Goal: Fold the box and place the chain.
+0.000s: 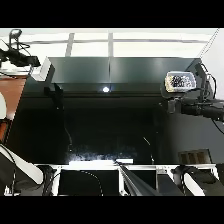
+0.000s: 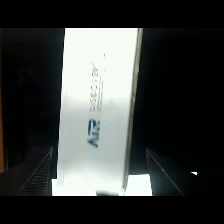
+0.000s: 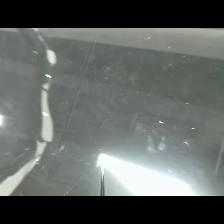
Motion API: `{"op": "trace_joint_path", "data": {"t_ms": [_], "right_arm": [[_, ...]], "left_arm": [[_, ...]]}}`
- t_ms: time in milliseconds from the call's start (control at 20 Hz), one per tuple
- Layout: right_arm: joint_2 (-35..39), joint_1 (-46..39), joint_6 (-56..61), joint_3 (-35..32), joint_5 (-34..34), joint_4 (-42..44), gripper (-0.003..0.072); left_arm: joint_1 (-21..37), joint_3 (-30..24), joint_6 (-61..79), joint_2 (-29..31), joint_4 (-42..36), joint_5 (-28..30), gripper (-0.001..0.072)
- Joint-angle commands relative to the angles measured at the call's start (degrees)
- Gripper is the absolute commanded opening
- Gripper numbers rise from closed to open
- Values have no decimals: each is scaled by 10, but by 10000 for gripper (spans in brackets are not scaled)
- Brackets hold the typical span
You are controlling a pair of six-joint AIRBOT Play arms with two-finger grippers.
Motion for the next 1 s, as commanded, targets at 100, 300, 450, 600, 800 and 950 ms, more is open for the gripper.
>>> {"op": "trace_joint_path", "data": {"t_ms": [100, 300, 450, 600, 800, 950], "right_arm": [[0, 2, -17, 84, 49, -87, 6], [26, 2, 45, 137, 99, -159, 4], [38, 2, 46, 132, 87, -161, 3], [50, 3, 4, 60, -31, -141, 2], [72, 3, -64, -92, -200, -63, 2], [72, 3, -64, -114, -229, -91, 2]], "left_arm": [[0, 2, -99, 121, -16, -212, 617], [-28, -136, -41, 259, -148, -242, 24], [-102, -347, -34, 446, -159, -66, 24], [-183, -570, -10, 619, -159, 84, 25], [-210, -782, -10, 789, -155, 156, 27], [-200, -850, -10, 853, -135, 157, 27]]}}
